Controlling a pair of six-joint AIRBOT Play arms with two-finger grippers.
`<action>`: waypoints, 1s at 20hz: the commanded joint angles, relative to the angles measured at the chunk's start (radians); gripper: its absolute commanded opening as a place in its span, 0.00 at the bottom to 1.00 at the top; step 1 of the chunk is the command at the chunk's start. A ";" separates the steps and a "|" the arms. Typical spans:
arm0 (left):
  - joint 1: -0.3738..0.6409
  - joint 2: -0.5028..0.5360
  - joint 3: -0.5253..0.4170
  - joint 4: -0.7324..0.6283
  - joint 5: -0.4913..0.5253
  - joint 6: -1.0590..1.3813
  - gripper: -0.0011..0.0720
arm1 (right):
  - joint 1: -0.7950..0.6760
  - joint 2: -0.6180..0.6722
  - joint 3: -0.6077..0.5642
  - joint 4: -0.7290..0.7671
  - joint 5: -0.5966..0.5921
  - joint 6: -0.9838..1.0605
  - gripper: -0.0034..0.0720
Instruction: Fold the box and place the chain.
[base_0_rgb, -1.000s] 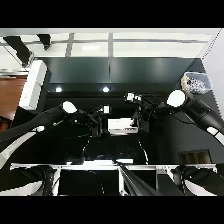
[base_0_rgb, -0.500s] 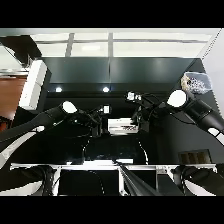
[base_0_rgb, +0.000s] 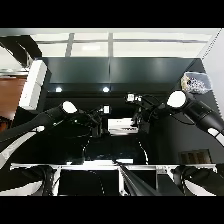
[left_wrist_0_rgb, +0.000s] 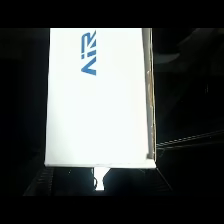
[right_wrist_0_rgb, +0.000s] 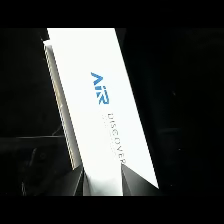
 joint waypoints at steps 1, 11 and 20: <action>0.000 0.000 0.001 0.000 0.000 0.000 0.62 | 0.001 -0.001 -0.002 0.000 0.011 0.001 0.42; 0.000 0.000 0.001 0.000 0.000 0.000 0.62 | 0.001 -0.001 -0.006 0.001 0.016 0.005 0.42; 0.000 0.000 0.001 0.000 0.000 0.000 0.62 | 0.001 -0.001 -0.023 0.006 0.026 0.016 0.43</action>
